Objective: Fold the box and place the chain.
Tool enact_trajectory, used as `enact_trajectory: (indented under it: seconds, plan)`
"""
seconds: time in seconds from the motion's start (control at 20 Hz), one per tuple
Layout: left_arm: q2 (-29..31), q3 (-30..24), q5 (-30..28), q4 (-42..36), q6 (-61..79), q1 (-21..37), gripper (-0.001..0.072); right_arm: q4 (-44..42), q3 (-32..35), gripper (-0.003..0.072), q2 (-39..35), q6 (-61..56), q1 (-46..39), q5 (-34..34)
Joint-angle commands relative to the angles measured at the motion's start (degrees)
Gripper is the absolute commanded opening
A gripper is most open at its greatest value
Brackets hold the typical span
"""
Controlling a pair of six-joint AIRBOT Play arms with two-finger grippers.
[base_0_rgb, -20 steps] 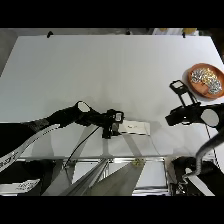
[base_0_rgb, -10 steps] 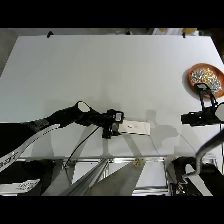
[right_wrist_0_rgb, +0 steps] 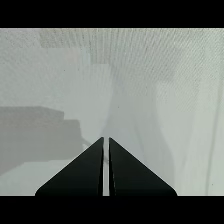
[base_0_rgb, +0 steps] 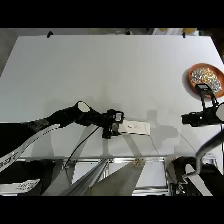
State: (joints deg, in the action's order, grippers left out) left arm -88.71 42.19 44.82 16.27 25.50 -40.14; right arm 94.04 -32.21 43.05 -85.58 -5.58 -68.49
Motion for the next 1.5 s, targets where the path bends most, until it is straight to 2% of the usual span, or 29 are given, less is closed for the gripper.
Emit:
enact_trajectory:
  seconds: [0.0,0.9,1.05,1.15,1.2,1.25,1.35,1.45]
  plan:
    - [0.0,0.0,0.0,0.0,0.0,0.0,0.0314,0.0,-0.1,0.0041,0.0,0.0,0.0,0.0]
    - [0.0,0.0,0.4,-0.5,0.0,0.0,0.0315,0.0,-0.1,0.0041,0.0,0.0,0.0,0.0]
    - [0.7,0.0,0.3,-0.4,0.0,0.2,0.0343,0.0,-0.1,0.0041,0.0,0.0,0.0,0.0]
    - [2.4,0.0,0.2,0.5,-0.1,0.3,0.0333,0.0,-0.1,0.0041,0.0,0.0,0.0,0.0]
    - [4.1,0.0,-0.1,2.0,-1.2,0.7,0.0286,0.0,-0.1,0.0041,0.0,0.0,0.0,0.0]
    - [6.1,0.0,-0.1,3.0,-3.9,1.5,0.027,0.0,-0.1,0.0041,0.0,0.0,0.0,0.0]
    - [11.4,0.0,-0.8,6.4,-11.4,5.7,0.0272,0.0,-0.1,0.0041,0.0,0.0,0.0,0.0]
    - [16.8,0.0,-1.9,11.6,-19.0,13.0,0.0272,0.0,-0.1,0.0041,0.0,0.0,0.0,0.0]
